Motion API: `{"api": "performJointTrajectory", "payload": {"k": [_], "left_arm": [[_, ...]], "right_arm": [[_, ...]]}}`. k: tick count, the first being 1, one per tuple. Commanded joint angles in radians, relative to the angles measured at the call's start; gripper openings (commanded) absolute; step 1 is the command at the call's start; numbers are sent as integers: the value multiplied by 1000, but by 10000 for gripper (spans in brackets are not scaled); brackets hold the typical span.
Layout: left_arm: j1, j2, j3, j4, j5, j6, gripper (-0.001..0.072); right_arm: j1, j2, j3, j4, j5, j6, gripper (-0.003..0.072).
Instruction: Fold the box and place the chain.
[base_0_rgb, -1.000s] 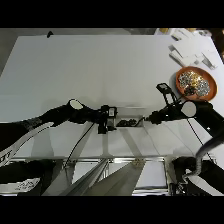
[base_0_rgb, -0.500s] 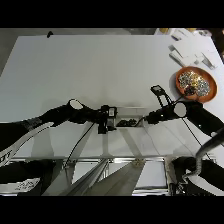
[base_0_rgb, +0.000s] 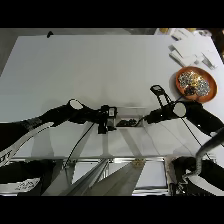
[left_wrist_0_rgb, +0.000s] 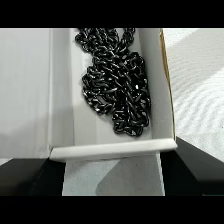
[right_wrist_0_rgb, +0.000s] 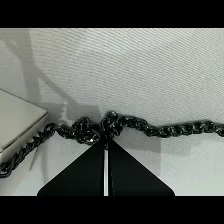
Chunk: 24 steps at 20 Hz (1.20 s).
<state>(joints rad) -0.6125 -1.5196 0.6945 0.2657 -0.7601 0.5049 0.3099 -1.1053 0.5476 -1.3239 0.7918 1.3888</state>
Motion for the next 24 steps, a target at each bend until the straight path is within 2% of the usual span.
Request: {"api": "performJointTrajectory", "payload": {"k": [1, 4, 8, 12, 14, 16, 21, 24], "left_arm": [[0, 0, -1, 0, 0, 0, 9], [0, 0, -1, 0, 0, 0, 9], [0, 0, -1, 0, 0, 0, 9], [0, 0, -1, 0, 0, 0, 9], [0, 0, -1, 0, 0, 0, 9], [0, 0, -1, 0, 0, 0, 9], [0, 0, -1, 0, 0, 0, 9], [0, 0, -1, 0, 0, 0, 9]], "right_arm": [[0, 55, 1, -6, 35, 0, 18], [0, 205, 1, 6, 87, -10, 18], [0, 475, 2, 120, 150, -66, 18], [0, 638, 1, 406, 153, -143, 17], [0, 645, 1, 583, 166, -221, 17], [0, 644, 1, 668, 162, -274, 17], [1, 629, 1, 670, 149, -273, 18], [2, 547, 1, 674, 138, -311, 18]]}}
